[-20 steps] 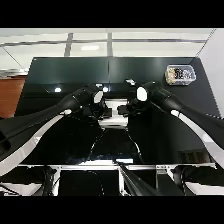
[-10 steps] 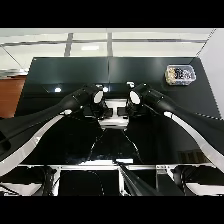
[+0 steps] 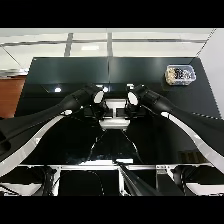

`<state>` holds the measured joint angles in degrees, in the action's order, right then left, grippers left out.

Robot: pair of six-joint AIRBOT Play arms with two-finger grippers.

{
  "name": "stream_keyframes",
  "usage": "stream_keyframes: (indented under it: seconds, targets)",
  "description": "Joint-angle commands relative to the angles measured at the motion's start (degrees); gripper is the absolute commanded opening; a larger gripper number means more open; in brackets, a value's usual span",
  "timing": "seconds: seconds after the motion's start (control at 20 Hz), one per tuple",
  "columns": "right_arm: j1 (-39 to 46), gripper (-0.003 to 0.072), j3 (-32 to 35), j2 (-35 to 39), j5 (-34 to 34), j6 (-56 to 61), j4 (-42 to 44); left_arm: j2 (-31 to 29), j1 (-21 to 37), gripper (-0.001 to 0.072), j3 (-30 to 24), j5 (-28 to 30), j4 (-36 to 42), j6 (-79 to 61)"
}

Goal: Fold the box and place the chain.

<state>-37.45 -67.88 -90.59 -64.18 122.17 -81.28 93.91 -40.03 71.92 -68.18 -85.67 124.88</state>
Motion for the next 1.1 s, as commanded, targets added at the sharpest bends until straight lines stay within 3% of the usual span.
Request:
stream_keyframes:
  seconds: [0.0,0.1,0.55,0.65,0.8,0.9,1.0,1.05]
  targets:
    - [-0.02,0.0022,-0.07,-0.11,-0.15,0.22,0.55,0.02,0.04,0.0028,0.04,0.13,-0.20,-0.15]
    - [0.09,0.0273,-0.66,-0.11,-0.07,0.15,0.94,0.02,0.04,0.0028,0.04,0.13,-0.20,-0.15]
    - [0.07,0.0226,-1.49,-1.03,-3.80,-1.07,1.14,0.02,0.04,0.0028,0.04,0.13,-0.20,-0.15]
    - [0.07,0.0031,-1.51,-1.44,-3.61,-1.05,1.44,0.02,0.04,0.0028,0.04,0.11,-0.20,-0.15]
    - [0.07,0.0013,-1.64,-1.46,-2.60,-0.94,1.75,0.02,0.04,0.0028,0.04,-0.02,-0.20,-0.15]
    - [0.22,0.0022,-1.90,-1.27,-2.99,-0.98,1.73,0.02,0.04,0.0028,0.04,0.00,-0.20,-0.15]
    - [0.57,0.0282,-2.95,-0.33,-3.91,-2.01,1.51,0.02,0.04,0.0028,0.04,0.00,-0.20,-0.15]
    - [0.79,0.0281,-3.87,0.48,-4.57,-4.17,1.40,0.02,0.04,0.0028,0.04,0.00,-0.20,-0.15]
